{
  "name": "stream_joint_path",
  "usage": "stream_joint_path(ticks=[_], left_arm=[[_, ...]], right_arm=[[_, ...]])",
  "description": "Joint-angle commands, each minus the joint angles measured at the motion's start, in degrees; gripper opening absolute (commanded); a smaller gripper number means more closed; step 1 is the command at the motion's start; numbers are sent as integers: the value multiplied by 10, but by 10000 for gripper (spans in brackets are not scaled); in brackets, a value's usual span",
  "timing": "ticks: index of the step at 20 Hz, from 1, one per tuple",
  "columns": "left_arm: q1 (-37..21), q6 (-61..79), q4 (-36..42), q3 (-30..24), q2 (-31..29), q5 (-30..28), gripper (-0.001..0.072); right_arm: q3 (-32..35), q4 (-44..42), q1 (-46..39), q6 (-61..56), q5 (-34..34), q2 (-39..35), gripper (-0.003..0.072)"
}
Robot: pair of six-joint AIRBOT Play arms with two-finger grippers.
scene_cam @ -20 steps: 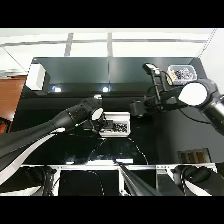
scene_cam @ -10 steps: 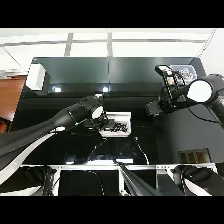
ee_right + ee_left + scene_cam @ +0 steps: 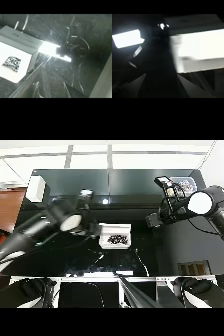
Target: Fold the box and place the chain.
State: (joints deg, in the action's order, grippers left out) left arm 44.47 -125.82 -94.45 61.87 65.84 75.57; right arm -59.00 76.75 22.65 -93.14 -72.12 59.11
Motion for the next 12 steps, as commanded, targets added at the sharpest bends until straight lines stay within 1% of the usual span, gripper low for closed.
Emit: stream_joint_path(ticks=[1, 2, 3, 4, 6, 7, 8, 9, 10, 11, 12], left_arm=[[-68, 12, -38, -80, -112, 33, 446], [-106, 17, -26, -121, -146, 27, 446], [-152, 37, 4, -167, -180, 7, 446], [-198, 67, 53, -209, -209, -20, 446], [-299, 190, 214, -292, -248, -85, 447], [-345, 287, 308, -327, -254, -110, 447], [-379, 386, 384, -351, -254, -124, 447], [-404, 493, 449, -371, -251, -133, 447], [-416, 590, 486, -381, -247, -137, 448], [-416, 679, 497, -384, -243, -142, 449], [-412, 755, 498, -384, -238, -146, 471]], right_arm=[[0, 0, 0, 2, 3, 0, 376], [0, 0, 0, 2, 2, 0, 376], [0, 0, 0, 1, 2, 0, 376], [0, 0, 0, 1, 2, 0, 376], [0, 0, 0, 1, 4, 0, 376], [0, 0, 0, 1, 4, 0, 376], [0, -1, 0, 1, 5, 0, 376], [0, -2, 0, 1, 5, 0, 376], [0, -2, 0, 1, 4, 0, 376], [0, -2, 0, -2, 4, 0, 376], [0, -2, 0, -7, 4, 0, 376]])
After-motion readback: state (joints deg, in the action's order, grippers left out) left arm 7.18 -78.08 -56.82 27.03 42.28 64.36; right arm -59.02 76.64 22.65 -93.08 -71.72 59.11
